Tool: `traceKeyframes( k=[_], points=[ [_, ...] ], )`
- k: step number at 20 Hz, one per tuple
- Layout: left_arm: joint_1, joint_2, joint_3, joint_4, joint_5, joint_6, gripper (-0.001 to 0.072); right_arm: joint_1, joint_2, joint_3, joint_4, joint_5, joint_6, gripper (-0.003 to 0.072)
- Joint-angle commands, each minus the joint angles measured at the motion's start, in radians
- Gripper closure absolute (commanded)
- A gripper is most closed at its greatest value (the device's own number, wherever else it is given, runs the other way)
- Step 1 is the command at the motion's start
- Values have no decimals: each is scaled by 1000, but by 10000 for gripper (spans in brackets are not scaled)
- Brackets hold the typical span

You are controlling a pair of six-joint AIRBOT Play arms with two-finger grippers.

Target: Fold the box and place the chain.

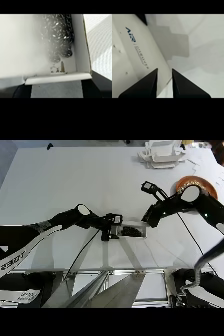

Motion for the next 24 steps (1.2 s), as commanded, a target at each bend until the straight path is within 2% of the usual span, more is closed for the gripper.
traceKeyframes(
  k=[1, 8, 17, 24],
  points=[
    [0, 1, 0, 0, 0, 0, 666, 29, 40, -40, -2, 7, -39, 482],
    [0, 1, 0, 0, 0, 0, 666, 31, 164, -105, 55, 4, -150, 489],
    [0, 1, 0, 0, 0, 0, 666, 128, 166, -112, -14, -20, -172, 488],
    [0, 1, 0, 0, 0, 0, 666, 143, 166, -112, 22, -20, -187, 487]
  ],
)
